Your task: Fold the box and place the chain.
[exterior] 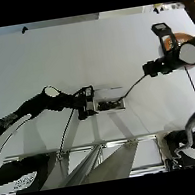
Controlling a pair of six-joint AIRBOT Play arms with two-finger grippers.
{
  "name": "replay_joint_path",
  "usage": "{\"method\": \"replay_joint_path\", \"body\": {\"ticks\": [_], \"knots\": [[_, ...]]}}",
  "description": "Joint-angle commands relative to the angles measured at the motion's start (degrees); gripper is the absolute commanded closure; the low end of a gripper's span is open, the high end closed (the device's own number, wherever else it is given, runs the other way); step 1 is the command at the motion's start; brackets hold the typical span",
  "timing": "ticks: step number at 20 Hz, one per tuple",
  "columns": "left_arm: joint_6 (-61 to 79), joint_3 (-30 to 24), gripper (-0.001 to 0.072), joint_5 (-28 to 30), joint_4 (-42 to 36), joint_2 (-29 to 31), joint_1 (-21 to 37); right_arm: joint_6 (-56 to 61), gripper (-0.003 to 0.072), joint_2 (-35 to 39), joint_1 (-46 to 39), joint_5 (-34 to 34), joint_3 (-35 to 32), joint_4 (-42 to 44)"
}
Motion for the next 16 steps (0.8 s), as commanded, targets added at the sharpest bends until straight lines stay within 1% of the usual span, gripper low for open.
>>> {"method": "replay_joint_path", "body": {"ticks": [1, 5, 6, 7, 8, 11, 12, 13, 16], "knots": [[0.0, 0.0, 0.0435, 0.0, 0.0, 0.0, 0.0, -2.1, 0.0367, -4.8, -5.7, 0.1, -0.1, -0.6], [0.0, 0.0, 0.0435, 0.0, 0.0, 0.0, 0.0, -3.1, 0.0360, -12.3, -6.0, -4.4, -0.1, 0.1], [0.0, 0.0, 0.0435, 0.0, 0.0, 0.0, 0.0, -3.1, 0.0319, -14.1, -6.0, -5.4, -0.1, 0.6], [0.0, 0.0, 0.0435, 0.0, 0.0, 0.0, 0.0, -3.1, 0.0242, -16.1, -6.0, -6.4, -0.1, 1.0], [0.0, 0.0, 0.0435, 0.0, 0.0, 0.0, 0.0, -3.1, 0.0209, -17.7, -6.0, -7.5, -0.1, 1.1], [0.0, 0.0, 0.0435, 0.0, 0.0, 0.0, 0.0, -3.0, 0.0216, -21.9, -6.0, -10.8, -0.1, 1.2], [0.0, 0.0, 0.0435, 0.0, 0.0, 0.0, 0.0, -3.0, 0.0242, -22.8, -6.0, -11.8, -0.1, 1.2], [0.0, 0.0, 0.0435, 0.0, 0.0, 0.0, 0.0, -2.9, 0.0285, -23.7, -6.0, -12.2, -0.1, 1.2], [0.0, 0.0, 0.0435, 0.0, 0.0, 0.0, 0.0, -2.1, 0.0290, -25.5, -6.0, -13.6, -0.1, 1.1]]}}
